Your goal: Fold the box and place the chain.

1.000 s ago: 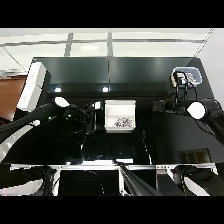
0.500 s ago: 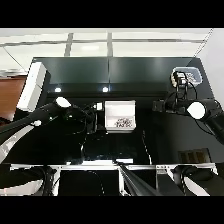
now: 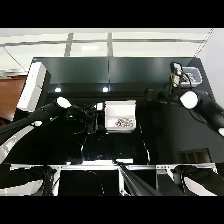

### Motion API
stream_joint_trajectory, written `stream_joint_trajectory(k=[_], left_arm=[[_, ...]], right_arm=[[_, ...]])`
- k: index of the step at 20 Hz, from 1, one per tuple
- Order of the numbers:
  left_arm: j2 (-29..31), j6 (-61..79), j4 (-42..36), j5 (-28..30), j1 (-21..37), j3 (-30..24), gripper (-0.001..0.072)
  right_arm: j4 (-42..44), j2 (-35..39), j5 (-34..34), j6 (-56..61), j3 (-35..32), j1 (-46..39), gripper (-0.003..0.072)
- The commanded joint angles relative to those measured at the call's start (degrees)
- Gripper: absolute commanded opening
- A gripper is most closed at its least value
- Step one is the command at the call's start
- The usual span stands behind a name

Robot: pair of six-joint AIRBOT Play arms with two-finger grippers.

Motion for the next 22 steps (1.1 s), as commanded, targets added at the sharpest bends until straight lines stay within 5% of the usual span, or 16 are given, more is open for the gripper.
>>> stream_joint_trajectory(k=[1, 5, 9, 22], left_arm=[[0.0, -0.1, 0.1, 0.3, 0.0, 0.0, 0.0404], [0.0, -0.1, 0.1, 0.4, 0.0, 0.0, 0.0405], [0.0, -0.2, 0.1, 0.5, 0.0, 0.0, 0.0405], [0.0, -0.2, 0.1, 0.5, 0.0, 0.0, 0.0405]], right_arm=[[11.7, -9.9, 3.5, -13.5, 10.1, 0.3, 0.0698], [19.0, -15.4, 25.4, -45.5, 17.4, 0.3, 0.0697], [19.1, -15.3, 33.4, -68.2, 17.4, 0.4, 0.0697], [15.4, -15.3, 37.2, -73.0, 17.2, 6.9, 0.0697]])
